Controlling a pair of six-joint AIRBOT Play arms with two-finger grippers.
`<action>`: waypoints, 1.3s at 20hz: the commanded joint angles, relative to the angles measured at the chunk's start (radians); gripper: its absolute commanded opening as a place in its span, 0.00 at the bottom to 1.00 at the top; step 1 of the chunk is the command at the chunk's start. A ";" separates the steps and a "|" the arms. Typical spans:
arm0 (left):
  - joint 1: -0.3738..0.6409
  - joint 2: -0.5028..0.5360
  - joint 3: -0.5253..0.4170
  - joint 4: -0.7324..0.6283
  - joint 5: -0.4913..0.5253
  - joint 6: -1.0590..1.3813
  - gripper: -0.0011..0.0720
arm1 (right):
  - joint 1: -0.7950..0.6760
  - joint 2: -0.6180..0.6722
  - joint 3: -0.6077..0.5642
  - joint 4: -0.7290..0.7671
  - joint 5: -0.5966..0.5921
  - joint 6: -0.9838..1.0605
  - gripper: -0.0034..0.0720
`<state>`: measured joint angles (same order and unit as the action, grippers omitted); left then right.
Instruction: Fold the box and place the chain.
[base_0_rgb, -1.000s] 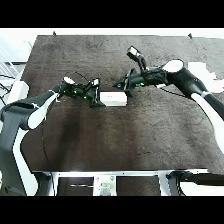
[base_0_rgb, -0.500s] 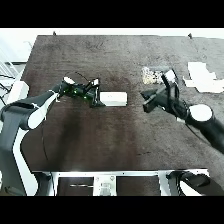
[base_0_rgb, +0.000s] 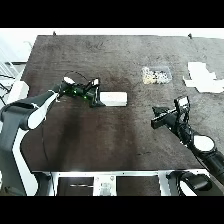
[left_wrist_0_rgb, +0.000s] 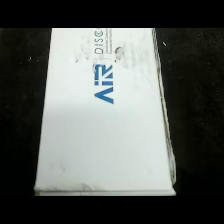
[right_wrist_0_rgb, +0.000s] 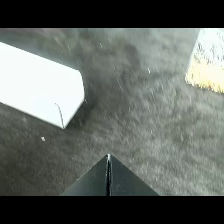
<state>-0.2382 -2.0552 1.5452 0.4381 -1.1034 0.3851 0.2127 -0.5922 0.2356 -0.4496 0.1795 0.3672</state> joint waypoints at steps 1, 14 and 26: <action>0.014 0.032 0.002 -0.006 -0.021 -0.057 0.04 | 0.000 0.016 -0.032 0.005 -0.016 -0.001 0.06; 0.322 0.358 -0.152 -0.048 0.472 -0.577 0.04 | 0.000 0.016 -0.032 0.005 -0.015 0.000 0.06; 0.580 0.265 -0.130 -0.041 0.750 -0.752 0.04 | 0.000 0.016 -0.032 0.005 -0.016 0.000 0.06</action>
<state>0.2798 -1.7485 1.4006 0.3916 -0.3508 -0.3077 0.2127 -0.5766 0.2035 -0.4446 0.1638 0.3668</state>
